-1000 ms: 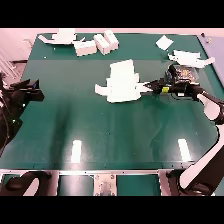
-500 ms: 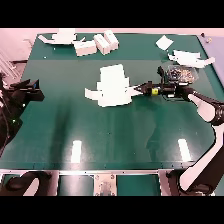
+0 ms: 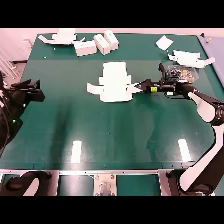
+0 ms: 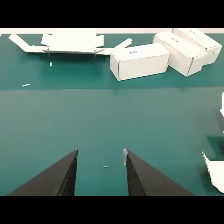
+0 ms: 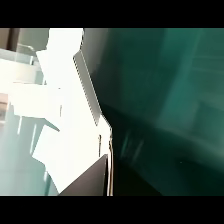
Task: Fold the box and place the chain.
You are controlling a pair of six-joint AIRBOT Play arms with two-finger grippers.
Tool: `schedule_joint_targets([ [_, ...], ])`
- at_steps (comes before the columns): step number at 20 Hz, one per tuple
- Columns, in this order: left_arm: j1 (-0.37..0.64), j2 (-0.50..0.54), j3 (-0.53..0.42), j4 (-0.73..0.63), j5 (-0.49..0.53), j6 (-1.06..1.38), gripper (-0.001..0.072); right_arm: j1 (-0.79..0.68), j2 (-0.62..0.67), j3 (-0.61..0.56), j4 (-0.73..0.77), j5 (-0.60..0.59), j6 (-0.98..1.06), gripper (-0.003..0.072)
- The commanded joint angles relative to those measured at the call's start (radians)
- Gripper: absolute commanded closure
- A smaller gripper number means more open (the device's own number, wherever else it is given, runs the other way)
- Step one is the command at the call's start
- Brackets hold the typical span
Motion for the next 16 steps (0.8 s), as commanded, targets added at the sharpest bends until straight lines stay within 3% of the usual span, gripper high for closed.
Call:
schedule_joint_targets([
  [1, 0.000, 0.000, 0.000, 0.000, -0.003, 0.000, 0.0374, -0.005, -0.001, 0.004, -0.056, -0.010, 0.017, 0.0680],
  [9, 0.000, 0.000, 0.000, 0.000, -0.056, -0.002, 0.0374, 0.001, -0.002, -0.006, -0.083, -0.010, 0.033, 0.0680],
  [16, 0.000, 0.000, 0.000, 0.000, -0.066, -0.008, 0.0374, 0.036, -0.002, -0.030, -0.044, -0.077, 0.037, 0.0680],
])
